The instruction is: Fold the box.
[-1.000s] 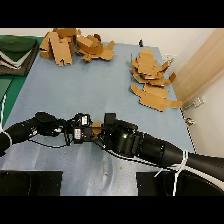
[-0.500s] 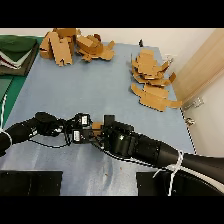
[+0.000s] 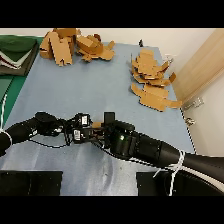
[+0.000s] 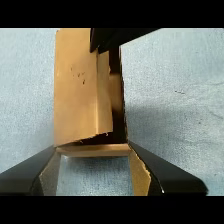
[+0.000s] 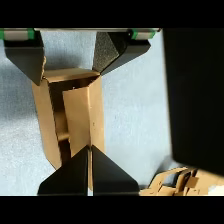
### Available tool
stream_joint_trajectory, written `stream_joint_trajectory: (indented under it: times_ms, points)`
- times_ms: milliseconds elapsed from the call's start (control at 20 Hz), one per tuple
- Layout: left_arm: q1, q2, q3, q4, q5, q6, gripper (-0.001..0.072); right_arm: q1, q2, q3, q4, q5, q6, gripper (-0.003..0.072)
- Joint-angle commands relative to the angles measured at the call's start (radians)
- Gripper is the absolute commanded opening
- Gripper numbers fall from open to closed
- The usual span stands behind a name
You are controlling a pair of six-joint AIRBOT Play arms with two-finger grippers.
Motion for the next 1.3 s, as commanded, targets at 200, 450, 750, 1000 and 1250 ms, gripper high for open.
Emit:
stream_joint_trajectory:
  times_ms: [200,450,750,1000,1250]
  points:
    - [0.000,0.001,0.000,0.000,-0.002,-0.001,0.0457,0.000,-0.006,-0.013,0.056,-0.007,0.001,0.0014]
    - [0.000,0.001,0.000,0.000,-0.011,-0.001,0.0457,0.001,-0.034,-0.013,0.116,-0.020,0.004,0.0014]
    - [0.000,0.001,0.000,0.000,-0.011,-0.001,0.0457,0.000,-0.028,-0.010,0.345,0.087,0.026,0.0301]
    - [0.000,0.001,0.000,0.000,-0.011,-0.001,0.0458,-0.003,0.055,0.000,0.228,0.105,0.198,0.0301]
    - [0.000,0.001,0.000,0.000,-0.011,-0.001,0.0457,-0.087,0.245,0.000,0.109,0.150,0.523,0.0294]
